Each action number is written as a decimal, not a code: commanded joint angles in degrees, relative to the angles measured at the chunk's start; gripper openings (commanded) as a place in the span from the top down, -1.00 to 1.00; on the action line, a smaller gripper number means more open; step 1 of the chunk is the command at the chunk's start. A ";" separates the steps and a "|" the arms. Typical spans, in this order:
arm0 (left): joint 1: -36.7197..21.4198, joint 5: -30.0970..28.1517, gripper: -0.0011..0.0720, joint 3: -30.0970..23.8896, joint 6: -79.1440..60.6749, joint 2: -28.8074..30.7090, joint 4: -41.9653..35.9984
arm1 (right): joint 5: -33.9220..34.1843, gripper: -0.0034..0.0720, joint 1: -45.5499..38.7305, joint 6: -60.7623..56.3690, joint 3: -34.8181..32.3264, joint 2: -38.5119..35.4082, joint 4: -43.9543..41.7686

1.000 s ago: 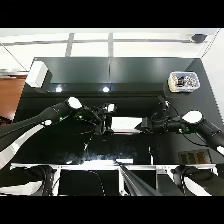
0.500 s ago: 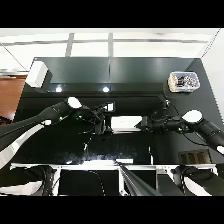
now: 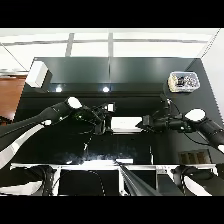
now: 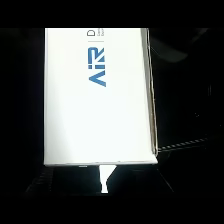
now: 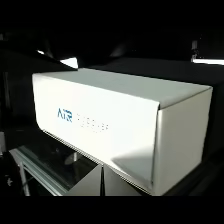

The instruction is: Fold the box and place the chain.

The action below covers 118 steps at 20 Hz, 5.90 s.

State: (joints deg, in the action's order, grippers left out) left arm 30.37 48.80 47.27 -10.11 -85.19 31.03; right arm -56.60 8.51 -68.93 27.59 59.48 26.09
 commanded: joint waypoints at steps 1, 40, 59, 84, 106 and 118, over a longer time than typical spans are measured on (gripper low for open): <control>0.00 -0.13 -0.35 0.02 0.04 -0.02 -0.02 | 0.61 0.88 -0.17 -2.95 0.04 -0.02 6.12; 11.43 5.22 -0.97 20.92 31.78 -6.32 14.80 | -17.77 0.88 -28.13 2.58 19.04 -7.02 16.17; 18.16 -2.49 0.19 21.62 37.77 -8.59 24.85 | -17.09 0.88 -28.13 2.56 19.04 -7.02 16.20; -59.32 11.39 0.27 21.20 66.18 0.33 44.96 | -16.24 0.88 -28.11 2.27 19.04 -6.99 15.52; -55.28 21.09 0.90 40.72 85.46 1.51 44.37 | -24.02 0.88 -27.98 3.39 26.18 -7.23 22.05; -18.58 -18.58 0.90 -19.10 87.08 52.48 42.18 | 12.44 0.88 -16.72 20.11 6.01 -21.07 28.39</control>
State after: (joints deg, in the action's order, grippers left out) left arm 3.40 42.89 42.28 75.77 -43.11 73.30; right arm -59.35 -10.74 -53.60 40.97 39.27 54.00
